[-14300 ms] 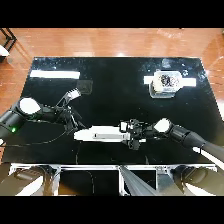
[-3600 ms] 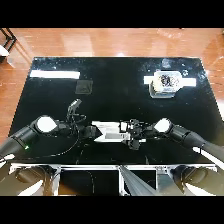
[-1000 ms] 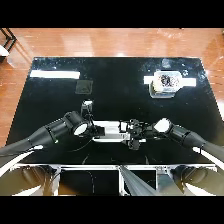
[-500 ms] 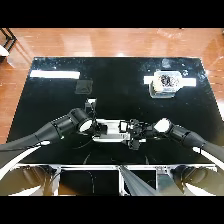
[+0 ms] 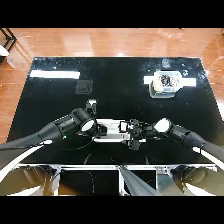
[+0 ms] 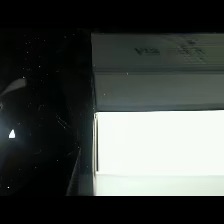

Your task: Fold the box and place the chain.

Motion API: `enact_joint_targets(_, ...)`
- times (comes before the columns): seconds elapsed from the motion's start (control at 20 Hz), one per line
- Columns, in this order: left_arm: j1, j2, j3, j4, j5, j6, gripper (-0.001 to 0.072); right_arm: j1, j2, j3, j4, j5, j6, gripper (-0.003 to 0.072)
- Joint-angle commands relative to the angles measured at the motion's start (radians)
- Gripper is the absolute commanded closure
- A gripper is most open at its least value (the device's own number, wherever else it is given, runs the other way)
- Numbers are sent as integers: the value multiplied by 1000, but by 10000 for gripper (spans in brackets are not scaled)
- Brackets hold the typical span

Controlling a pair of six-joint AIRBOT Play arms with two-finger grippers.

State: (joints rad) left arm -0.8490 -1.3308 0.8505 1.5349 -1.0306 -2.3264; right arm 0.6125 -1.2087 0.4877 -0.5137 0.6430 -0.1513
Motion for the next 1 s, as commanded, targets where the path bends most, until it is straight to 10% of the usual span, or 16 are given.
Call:
enact_joint_targets(0.0,0,-8,1,-2,5,-11,361,1,0,0,0,0,0,388)
enact_joint_targets(0.4,-1,-14,1,-2,8,-13,466,1,0,0,0,0,0,388)
enact_joint_targets(0.6,-6,-24,1,-6,21,-12,685,1,0,0,0,0,0,388)
enact_joint_targets(0.95,-11,-25,1,-21,25,-12,683,1,0,0,0,0,0,388)
